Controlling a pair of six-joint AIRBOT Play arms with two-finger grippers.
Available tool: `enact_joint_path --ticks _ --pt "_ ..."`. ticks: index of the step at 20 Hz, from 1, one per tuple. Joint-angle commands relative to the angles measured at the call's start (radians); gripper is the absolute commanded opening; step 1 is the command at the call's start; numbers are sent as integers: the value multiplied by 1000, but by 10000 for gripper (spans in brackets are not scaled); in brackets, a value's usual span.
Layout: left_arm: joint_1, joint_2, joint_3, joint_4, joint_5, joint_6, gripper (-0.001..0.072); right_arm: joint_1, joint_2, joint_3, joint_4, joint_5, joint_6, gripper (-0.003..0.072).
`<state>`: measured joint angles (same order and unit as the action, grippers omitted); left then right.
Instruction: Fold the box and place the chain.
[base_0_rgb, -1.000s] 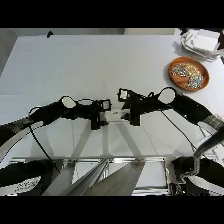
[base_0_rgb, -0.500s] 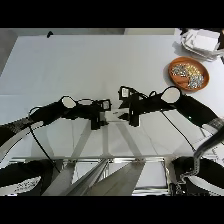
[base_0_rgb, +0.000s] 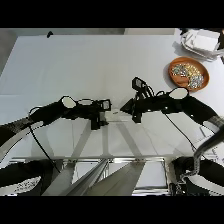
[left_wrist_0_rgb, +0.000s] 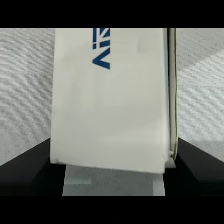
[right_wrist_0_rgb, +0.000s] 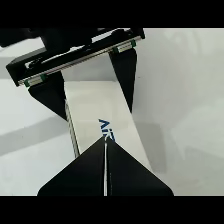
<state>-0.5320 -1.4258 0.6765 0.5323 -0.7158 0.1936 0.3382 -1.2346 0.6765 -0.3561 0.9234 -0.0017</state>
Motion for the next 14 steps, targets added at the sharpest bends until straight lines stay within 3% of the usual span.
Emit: enact_joint_path --ticks 1,14 --pt "0 0 0 0 1 0 132 -16 -54 -40 95 27 -60 8" --pt "0 0 0 0 1 0 132 -16 -105 -133 95 42 -106 7"
